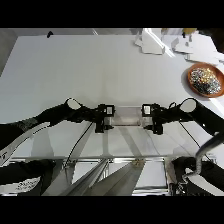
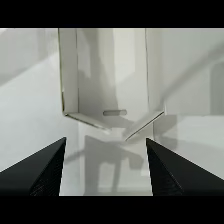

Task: Fold the box and place the chain.

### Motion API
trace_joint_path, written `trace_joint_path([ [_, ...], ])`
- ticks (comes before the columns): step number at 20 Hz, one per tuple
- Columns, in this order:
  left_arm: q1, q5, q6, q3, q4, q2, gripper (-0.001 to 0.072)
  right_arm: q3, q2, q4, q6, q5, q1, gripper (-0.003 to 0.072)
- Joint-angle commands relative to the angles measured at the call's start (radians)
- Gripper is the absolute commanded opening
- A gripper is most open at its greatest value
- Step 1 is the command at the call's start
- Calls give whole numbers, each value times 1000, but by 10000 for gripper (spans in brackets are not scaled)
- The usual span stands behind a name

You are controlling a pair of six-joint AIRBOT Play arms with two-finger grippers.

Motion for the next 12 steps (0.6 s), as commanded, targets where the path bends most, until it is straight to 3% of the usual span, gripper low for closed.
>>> trace_joint_path([
  [1, 1, 2, 0, 0, 0, 1, 208, 1, 126, -72, 95, 93, 0, 520],
  [4, 1, 1, 0, 0, 0, 1, 208, 1, 228, 38, 99, 143, 0, 509],
  [6, 1, 1, 0, 0, 0, 1, 208, 1, 241, 222, 143, 129, 0, 498],
  [7, 1, 1, 0, 0, 0, 1, 208, 1, 229, 319, 143, 107, 0, 453],
  [8, 1, 1, 0, 0, 0, 1, 208, 1, 207, 403, 136, 74, 1, 273],
  [9, 1, 1, 0, 0, 0, 1, 208, 1, 175, 474, 91, 31, 2, 25],
  [12, 1, 1, 0, 0, 0, 1, 208, 1, 45, 672, 41, -157, 1, 19],
])
